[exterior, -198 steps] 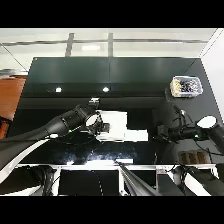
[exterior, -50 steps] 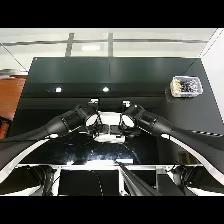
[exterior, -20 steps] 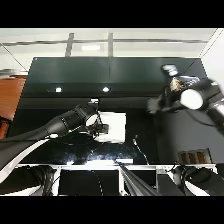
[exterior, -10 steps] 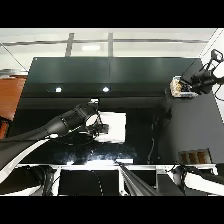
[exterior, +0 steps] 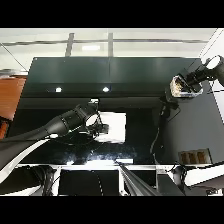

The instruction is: Fold the box and place the chain.

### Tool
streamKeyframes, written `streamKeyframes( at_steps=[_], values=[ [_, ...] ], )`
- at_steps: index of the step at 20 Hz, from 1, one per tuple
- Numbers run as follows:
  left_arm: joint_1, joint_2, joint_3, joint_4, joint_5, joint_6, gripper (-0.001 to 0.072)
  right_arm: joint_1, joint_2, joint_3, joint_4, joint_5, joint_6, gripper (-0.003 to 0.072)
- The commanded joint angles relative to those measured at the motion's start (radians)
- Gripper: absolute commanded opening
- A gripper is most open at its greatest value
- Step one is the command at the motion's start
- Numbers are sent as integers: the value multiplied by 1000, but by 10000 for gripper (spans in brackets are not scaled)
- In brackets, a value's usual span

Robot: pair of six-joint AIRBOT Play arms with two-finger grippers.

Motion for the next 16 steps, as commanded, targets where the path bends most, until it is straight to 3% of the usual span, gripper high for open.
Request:
streamKeyframes(
  at_steps=[1,6,7,8,9,13,16],
  values=[
    [1,-1,0,-1,-3,0,31,-1,-39,16,26,-8,35,553],
    [1,-1,0,-1,-3,0,31,0,-62,16,42,-32,42,552],
    [1,-1,0,-1,-3,0,30,0,-62,17,51,-39,40,477],
    [1,-1,0,-1,-3,0,31,-2,-61,17,56,-39,29,225],
    [1,-1,0,0,-3,0,31,-3,-59,17,75,-39,-1,93],
    [1,-1,0,-1,-2,0,30,-11,-43,63,83,58,-119,22],
    [0,-1,0,-1,-2,0,31,-22,27,87,81,113,-243,20]
  ],
)
